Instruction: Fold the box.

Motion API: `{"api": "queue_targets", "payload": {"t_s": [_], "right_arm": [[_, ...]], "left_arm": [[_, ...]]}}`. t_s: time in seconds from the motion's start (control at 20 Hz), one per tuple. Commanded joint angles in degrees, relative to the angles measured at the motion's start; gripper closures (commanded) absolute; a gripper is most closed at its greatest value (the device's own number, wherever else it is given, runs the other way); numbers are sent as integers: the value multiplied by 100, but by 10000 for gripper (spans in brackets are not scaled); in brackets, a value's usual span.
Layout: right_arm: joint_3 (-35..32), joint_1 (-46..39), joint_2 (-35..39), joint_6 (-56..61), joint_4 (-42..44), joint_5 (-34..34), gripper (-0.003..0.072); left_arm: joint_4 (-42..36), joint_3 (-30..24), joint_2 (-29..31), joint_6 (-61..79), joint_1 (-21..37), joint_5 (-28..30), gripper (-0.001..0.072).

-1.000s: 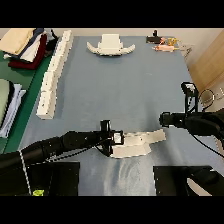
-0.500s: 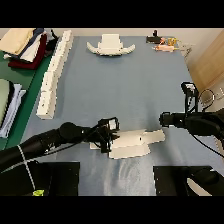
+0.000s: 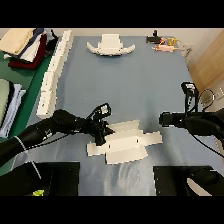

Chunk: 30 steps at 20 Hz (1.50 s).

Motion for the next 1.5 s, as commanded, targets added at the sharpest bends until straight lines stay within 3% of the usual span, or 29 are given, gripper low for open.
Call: {"api": "queue_targets", "payload": {"t_s": [0.0,0.35,0.9,1.05,1.2,1.35,1.45], "right_arm": [[4,0,-4,2,20,17,201],[4,0,-7,4,46,85,201],[4,0,-9,2,90,151,201],[4,0,-9,0,90,146,201],[4,0,-9,0,90,144,201],[4,0,-9,2,92,144,201],[4,0,-9,2,111,146,201]], "left_arm": [[-17,149,-66,507,66,-127,695],[157,455,-107,968,66,-374,695],[306,448,-861,940,-170,-444,694],[282,446,-826,940,-212,-402,695],[236,446,-490,964,-221,262,696],[238,420,-133,968,-238,258,696],[219,269,-37,968,-448,562,697]]}}
